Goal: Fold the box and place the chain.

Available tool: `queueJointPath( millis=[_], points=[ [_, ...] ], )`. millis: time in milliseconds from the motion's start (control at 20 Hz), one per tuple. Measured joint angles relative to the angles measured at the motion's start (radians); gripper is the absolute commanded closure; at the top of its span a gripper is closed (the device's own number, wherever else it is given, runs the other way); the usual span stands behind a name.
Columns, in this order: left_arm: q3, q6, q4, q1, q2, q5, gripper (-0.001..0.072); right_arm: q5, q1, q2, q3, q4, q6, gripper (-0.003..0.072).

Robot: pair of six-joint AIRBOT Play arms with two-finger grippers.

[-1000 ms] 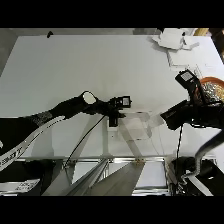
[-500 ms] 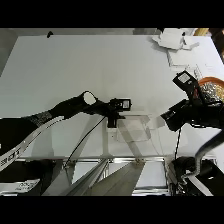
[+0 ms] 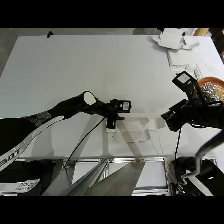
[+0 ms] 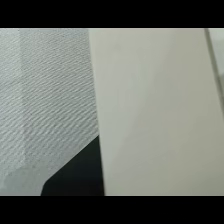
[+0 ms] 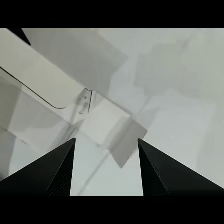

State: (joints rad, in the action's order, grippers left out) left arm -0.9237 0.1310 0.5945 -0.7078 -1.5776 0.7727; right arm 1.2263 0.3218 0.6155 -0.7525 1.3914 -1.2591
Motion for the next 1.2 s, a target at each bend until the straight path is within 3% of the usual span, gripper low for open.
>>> queueJointPath(
  millis=[300, 550, 650, 800, 1000, 1200],
  points=[
    [0.0, 0.0, 0.003, 0.0, 0.0, 0.002, 0.0699, 0.0, 0.0, 0.0, 0.011, -0.009, 0.081, 0.0255],
    [0.0, 0.0, 0.004, 0.0, 0.0, 0.003, 0.0699, -0.035, 0.002, 0.002, 0.163, -0.147, 0.342, 0.0261],
    [0.0, 0.0, 0.004, 0.0, 0.0, 0.003, 0.0699, -0.042, 0.014, 0.008, 0.237, -0.196, 0.482, 0.0237],
    [0.0, 0.0, 0.004, 0.0, 0.0, 0.003, 0.0699, -0.037, 0.042, 0.018, 0.32, -0.227, 0.629, 0.0014],
    [0.0, 0.0, 0.004, 0.0, 0.0, 0.003, 0.0699, -0.113, 0.098, -0.007, 0.411, -0.188, 0.708, -0.0005],
    [0.0, 0.0, 0.003, 0.0, 0.0, 0.003, 0.0699, -0.291, 0.241, -0.063, 0.495, -0.11, 0.73, -0.0007]
  ],
)
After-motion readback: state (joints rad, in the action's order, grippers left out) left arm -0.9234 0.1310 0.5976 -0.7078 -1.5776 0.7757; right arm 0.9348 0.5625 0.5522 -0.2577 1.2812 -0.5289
